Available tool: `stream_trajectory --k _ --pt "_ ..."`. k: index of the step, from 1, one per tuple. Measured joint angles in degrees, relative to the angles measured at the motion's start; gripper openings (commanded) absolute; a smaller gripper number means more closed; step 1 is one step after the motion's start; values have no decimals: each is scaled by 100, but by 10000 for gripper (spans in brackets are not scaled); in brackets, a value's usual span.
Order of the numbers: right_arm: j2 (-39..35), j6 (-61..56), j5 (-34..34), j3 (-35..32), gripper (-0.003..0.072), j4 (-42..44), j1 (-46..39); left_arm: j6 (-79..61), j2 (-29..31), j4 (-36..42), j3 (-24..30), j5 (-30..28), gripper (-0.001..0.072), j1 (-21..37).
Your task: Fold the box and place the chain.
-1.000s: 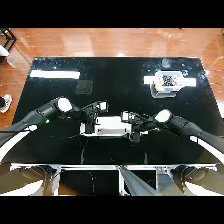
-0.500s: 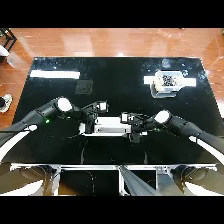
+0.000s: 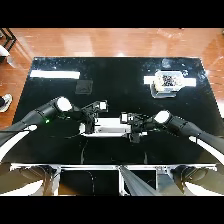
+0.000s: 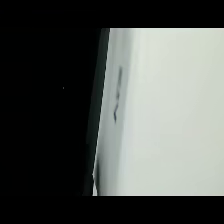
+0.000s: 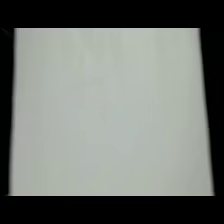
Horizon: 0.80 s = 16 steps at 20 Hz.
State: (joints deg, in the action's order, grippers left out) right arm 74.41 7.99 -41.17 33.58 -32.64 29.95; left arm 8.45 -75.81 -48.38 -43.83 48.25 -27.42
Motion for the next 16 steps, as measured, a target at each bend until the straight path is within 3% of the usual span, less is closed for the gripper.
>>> stream_trajectory --k 1,2,4,6,13,14,15,16 --pt "0 0 0 0 355 0 0 -4 0 -15 0 7 309 0" --pt "0 0 2 0 355 0 2 -7 4 -28 0 17 437 2" --pt "0 11 -4 0 355 -7 2 -4 50 -46 0 -15 586 4" --pt "0 15 -4 0 355 -7 4 37 127 -72 0 -26 620 31" --pt "0 -2 0 0 355 0 4 828 833 -529 0 205 615 610" --pt "0 -2 0 0 355 0 4 964 1003 -577 0 321 588 741" --pt "0 -2 0 0 355 0 4 1130 1167 -614 0 476 503 866" --pt "0 0 2 0 355 0 4 1366 1342 -651 0 673 351 1001"
